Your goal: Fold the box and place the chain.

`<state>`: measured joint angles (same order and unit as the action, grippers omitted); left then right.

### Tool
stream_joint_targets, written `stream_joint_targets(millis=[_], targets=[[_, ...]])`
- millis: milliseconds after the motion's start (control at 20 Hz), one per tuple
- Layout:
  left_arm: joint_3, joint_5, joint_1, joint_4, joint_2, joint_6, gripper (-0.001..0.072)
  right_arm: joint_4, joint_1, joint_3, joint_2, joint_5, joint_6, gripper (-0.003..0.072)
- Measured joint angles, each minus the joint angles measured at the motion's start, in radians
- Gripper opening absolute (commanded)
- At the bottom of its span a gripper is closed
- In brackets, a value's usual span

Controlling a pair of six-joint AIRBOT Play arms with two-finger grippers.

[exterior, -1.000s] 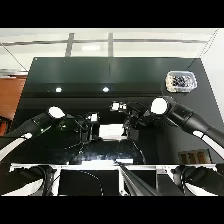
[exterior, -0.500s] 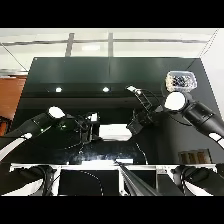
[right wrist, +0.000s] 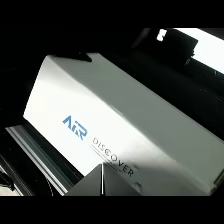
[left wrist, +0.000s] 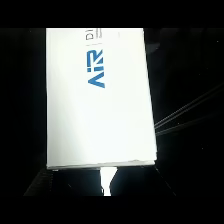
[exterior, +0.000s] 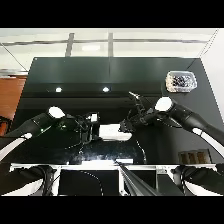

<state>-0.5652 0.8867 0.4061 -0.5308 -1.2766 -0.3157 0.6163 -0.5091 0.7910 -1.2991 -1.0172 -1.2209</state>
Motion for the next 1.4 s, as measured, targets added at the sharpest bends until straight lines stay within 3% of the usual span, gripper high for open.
stream_joint_targets(millis=[400, 650, 700, 750, 1100, 1250, 1400], targets=[[0.000, 0.002, 0.000, -0.001, 0.000, 0.003, 0.0502, 0.002, 0.007, 0.009, -0.048, 0.006, 0.011, 0.0010], [0.000, 0.010, -0.004, -0.037, 0.029, 0.029, 0.0525, 0.020, 0.079, 0.080, 0.055, -0.112, 0.042, 0.0010], [0.000, 0.011, -0.006, -0.051, 0.045, 0.037, 0.0699, 0.029, 0.108, 0.092, 0.090, -0.149, 0.042, 0.0011], [0.000, 0.011, -0.010, -0.067, 0.065, 0.054, 0.0716, 0.028, 0.139, 0.103, 0.127, -0.160, 0.044, 0.0011], [-0.009, 0.055, -0.051, -0.235, 0.249, 0.280, 0.0714, 0.103, 0.367, 0.125, 0.332, -0.273, 0.049, 0.0011], [-0.046, 0.055, 0.011, -0.224, 0.271, 0.372, 0.0709, 0.127, 0.401, 0.127, 0.354, -0.262, 0.048, 0.0011], [-0.092, -0.029, 0.106, -0.216, 0.225, 0.446, 0.0709, 0.136, 0.414, 0.127, 0.362, -0.232, 0.047, 0.0011]])
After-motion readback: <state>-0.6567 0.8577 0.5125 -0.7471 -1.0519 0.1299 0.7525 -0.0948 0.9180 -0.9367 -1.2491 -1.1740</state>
